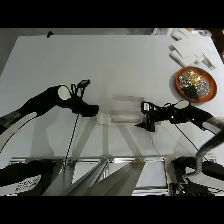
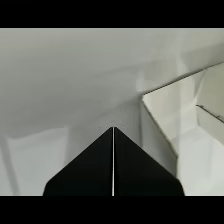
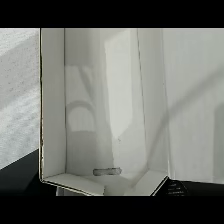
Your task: Fold the box and place the chain.
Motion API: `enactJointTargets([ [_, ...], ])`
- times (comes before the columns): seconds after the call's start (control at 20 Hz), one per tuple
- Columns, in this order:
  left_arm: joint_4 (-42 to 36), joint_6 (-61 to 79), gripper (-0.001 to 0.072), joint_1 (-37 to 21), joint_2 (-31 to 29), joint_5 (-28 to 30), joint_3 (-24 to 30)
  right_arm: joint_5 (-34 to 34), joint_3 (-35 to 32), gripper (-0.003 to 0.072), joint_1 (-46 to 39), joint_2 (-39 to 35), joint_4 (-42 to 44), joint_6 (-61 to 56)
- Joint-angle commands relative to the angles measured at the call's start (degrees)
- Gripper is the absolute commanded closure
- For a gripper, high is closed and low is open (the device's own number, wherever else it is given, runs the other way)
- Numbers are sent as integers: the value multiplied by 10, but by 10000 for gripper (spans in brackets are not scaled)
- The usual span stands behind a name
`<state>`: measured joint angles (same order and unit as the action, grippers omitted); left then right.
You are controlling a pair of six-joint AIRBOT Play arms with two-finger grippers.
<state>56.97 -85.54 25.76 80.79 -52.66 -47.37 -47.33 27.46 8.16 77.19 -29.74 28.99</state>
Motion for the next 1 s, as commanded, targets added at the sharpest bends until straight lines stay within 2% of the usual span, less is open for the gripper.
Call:
enactJointTargets([
  [0.0, -86, 47, 702, 4, 26, 2, 0, 0, 0, 290, 0, 0, 0, 0],
  [0.5, -89, 46, 703, 4, 32, -1, 0, 0, 0, 290, 0, 0, 0, 0],
  [0.95, -33, 2, 704, 3, 13, -18, 0, 0, 0, 290, 0, 0, 0, 0],
])
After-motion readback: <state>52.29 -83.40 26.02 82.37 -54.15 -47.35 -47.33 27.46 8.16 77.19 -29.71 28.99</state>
